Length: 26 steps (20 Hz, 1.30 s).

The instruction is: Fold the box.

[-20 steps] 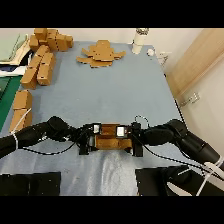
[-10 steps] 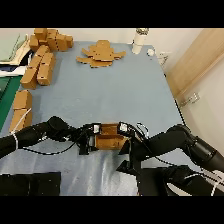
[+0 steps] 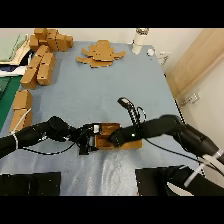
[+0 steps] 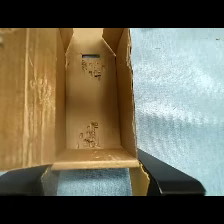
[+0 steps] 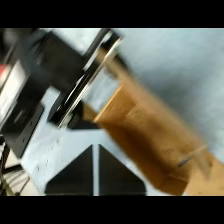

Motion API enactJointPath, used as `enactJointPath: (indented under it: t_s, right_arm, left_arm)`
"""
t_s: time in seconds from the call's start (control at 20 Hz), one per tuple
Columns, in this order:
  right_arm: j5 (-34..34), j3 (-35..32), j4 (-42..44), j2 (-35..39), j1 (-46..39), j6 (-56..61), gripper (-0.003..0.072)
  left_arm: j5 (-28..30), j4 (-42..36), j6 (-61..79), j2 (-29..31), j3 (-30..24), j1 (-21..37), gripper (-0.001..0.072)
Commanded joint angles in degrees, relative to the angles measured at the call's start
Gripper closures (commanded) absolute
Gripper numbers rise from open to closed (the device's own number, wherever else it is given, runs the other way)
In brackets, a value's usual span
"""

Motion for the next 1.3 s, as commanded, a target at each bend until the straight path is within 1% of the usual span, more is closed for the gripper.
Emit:
enactJointPath:
  t_s: [0.0, 0.15, 0.35, 0.5, 0.65, 1.1, 1.2, 1.25]
  right_arm:
    - [0.8, 6.6, -1.2, -11.3, -5.0, -0.2, 0.0684]
    - [3.1, 7.6, -1.5, -16.7, -5.7, -3.4, 0.0684]
    - [3.6, 7.6, -1.3, -22.8, -5.7, -5.8, 0.0684]
    - [3.7, 7.6, -1.2, -24.8, -5.7, -7.1, 0.0684]
    - [5.1, 7.5, -1.2, -24.9, -5.6, -7.7, 0.0684]
    - [5.3, 7.7, -1.5, -24.7, -5.7, -8.6, 0.0684]
    - [1.9, 9.7, -3.2, -21.6, -6.4, -11.3, 0.0683]
    - [-0.3, 11.2, -5.9, -18.8, -6.9, -11.3, 0.0684]
  left_arm:
    - [0.0, 0.0, 0.0, 0.0, 0.0, 0.0, 0.0195]
    - [0.0, 0.0, 0.0, 0.0, 0.0, 0.0, 0.0195]
    - [0.0, 0.0, 0.0, 0.0, 0.0, 0.0, 0.0195]
    - [0.0, 0.0, 0.0, 0.0, 0.0, 0.0, 0.0195]
    - [0.0, 0.0, 0.0, 0.0, 0.0, 0.0, 0.0195]
    - [0.0, 0.0, 0.0, 0.0, 0.0, 0.0, 0.0195]
    - [0.0, 0.0, 0.0, 0.0, 0.0, 0.0, 0.0196]
    - [0.0, 0.0, 0.0, 0.0, 0.0, 0.0, 0.0195]
